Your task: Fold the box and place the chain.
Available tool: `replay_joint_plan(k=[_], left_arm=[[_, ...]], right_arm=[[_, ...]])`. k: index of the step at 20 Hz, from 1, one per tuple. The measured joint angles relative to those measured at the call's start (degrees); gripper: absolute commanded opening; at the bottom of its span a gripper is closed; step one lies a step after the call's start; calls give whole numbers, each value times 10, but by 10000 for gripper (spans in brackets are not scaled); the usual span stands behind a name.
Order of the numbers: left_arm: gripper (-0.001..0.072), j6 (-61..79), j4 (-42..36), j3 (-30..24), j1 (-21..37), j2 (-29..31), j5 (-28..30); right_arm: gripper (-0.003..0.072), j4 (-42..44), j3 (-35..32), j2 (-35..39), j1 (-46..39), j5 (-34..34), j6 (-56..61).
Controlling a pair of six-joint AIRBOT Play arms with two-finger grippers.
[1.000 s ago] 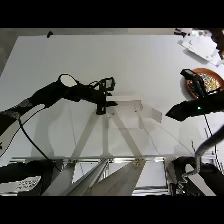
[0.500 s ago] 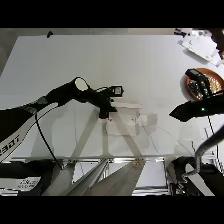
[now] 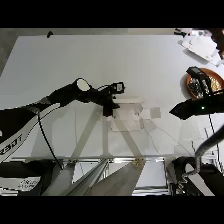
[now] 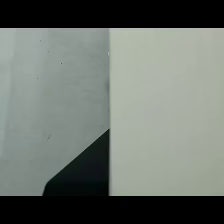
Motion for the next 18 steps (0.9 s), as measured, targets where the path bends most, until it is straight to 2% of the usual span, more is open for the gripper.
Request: replay_joint_plan(k=[18], left_arm=[[3, 14, -28, 0, 0, -32, -19]], right_arm=[[278, 0, 0, 0, 0, -12, 0]])
